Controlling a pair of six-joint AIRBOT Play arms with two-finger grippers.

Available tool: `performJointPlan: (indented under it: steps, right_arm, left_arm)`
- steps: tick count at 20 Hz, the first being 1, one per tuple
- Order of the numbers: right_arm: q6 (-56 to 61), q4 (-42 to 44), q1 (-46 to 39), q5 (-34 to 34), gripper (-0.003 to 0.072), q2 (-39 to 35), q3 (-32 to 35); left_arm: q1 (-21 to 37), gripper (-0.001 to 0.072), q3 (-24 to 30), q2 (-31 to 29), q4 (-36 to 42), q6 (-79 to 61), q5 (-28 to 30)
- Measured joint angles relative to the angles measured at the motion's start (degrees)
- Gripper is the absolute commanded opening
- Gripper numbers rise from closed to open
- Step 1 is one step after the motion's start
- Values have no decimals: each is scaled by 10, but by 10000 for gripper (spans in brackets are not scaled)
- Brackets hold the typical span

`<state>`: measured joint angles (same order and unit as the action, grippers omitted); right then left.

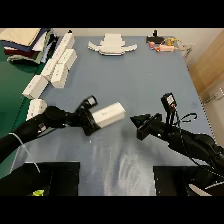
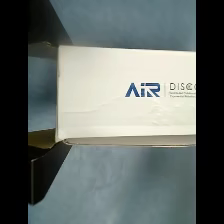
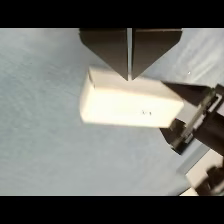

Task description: Fold the box.

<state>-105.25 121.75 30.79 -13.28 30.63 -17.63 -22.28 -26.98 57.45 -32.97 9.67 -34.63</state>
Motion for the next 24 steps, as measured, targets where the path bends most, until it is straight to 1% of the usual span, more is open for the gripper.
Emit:
performJointPlan:
  steps: [4,7,9,12,16,19,24]
  right_arm:
    - [6,1,-14,1,39,0,-3]
    - [8,1,-18,0,39,0,-3]
    - [9,2,-19,-3,40,0,-3]
    - [9,2,-19,-7,39,0,-3]
    - [9,1,-19,-9,40,0,-3]
    - [9,2,-19,-9,40,0,-3]
    - [9,1,-19,-9,39,0,-3]
  left_arm:
    - [161,359,-8,-24,-96,144,-9]
    - [243,359,-14,-30,-132,196,-11]
    - [276,359,-16,-32,-145,219,-5]
    - [309,359,-19,-30,-177,264,16]
    - [327,359,-37,-5,-217,319,35]
    - [331,359,-64,28,-241,358,41]
    - [333,359,-126,106,-272,400,47]
